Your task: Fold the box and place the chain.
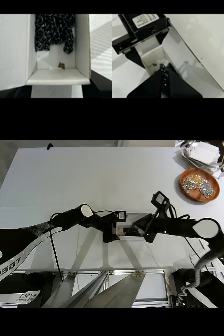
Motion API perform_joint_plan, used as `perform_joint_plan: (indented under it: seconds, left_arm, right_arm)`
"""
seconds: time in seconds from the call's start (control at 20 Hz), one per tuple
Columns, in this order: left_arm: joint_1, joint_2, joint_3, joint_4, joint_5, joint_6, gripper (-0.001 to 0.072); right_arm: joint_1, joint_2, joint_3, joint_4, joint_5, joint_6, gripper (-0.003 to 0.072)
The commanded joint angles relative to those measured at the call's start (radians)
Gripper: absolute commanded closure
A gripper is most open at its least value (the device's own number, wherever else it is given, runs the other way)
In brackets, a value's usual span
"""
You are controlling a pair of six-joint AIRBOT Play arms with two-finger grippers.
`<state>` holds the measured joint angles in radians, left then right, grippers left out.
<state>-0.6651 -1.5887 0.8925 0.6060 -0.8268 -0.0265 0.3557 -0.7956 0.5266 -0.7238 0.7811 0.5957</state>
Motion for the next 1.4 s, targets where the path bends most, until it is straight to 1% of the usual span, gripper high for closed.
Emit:
perform_joint_plan:
  seconds: [0.0,0.05,0.2,0.25,0.3,0.35,0.4,0.5,0.6,0.65,0.75,0.85,1.0,1.1,1.25,1.35]
  left_arm:
    - [0.001,0.000,0.001,0.000,0.000,0.000,0.0396]
    - [0.001,0.000,0.001,0.000,0.000,0.000,0.0396]
    - [0.001,0.000,0.001,0.000,0.000,0.000,0.0396]
    - [0.001,0.000,0.001,0.000,0.000,0.000,0.0396]
    - [0.001,0.000,0.001,0.000,0.000,0.000,0.0396]
    - [0.001,0.000,0.001,0.000,0.000,0.000,0.0396]
    - [0.001,0.000,0.001,0.000,0.000,0.000,0.0396]
    - [0.001,0.000,0.001,0.000,0.000,0.000,0.0396]
    - [0.001,0.000,0.001,0.000,0.000,0.000,0.0396]
    - [0.001,0.000,0.001,0.000,0.000,0.000,0.0396]
    - [0.001,0.000,0.001,0.000,0.000,0.000,0.0396]
    - [0.001,0.000,0.001,0.000,0.000,0.000,0.0396]
    - [0.001,0.000,0.001,0.000,0.000,0.000,0.0396]
    - [0.001,0.000,0.001,0.000,0.000,0.000,0.0396]
    - [0.001,0.000,0.001,0.000,0.000,0.000,0.0396]
    - [0.001,0.000,0.001,0.000,0.000,0.000,0.0396]
  right_arm:
    - [0.036,-0.111,0.001,0.019,-0.037,0.075,0.0616]
    - [0.036,-0.132,0.001,0.018,-0.037,0.092,0.0569]
    - [0.036,-0.149,0.001,0.022,-0.031,0.116,0.0537]
    - [0.035,-0.145,0.003,0.034,-0.020,0.116,0.0490]
    - [0.035,-0.134,0.018,0.038,0.007,0.116,0.0491]
    - [0.032,-0.120,0.050,0.034,0.046,0.116,0.0496]
    - [0.020,-0.102,0.101,0.022,0.080,0.124,0.0548]
    - [-0.045,-0.081,0.217,-0.006,0.108,0.168,0.0672]
    - [-0.150,-0.105,0.303,-0.002,0.140,0.166,0.0676]
    - [-0.204,-0.132,0.324,-0.002,0.158,0.162,0.0676]
    - [-0.283,-0.209,0.344,-0.002,0.213,0.119,0.0677]
    - [-0.308,-0.302,0.356,-0.011,0.263,0.021,0.0679]
    - [-0.278,-0.422,0.367,-0.017,0.287,-0.048,0.0679]
    - [-0.232,-0.474,0.367,-0.023,0.291,-0.087,0.0679]
    - [-0.153,-0.491,0.368,-0.072,0.294,-0.108,0.0679]
    - [-0.122,-0.491,0.385,-0.118,0.347,-0.108,0.0674]
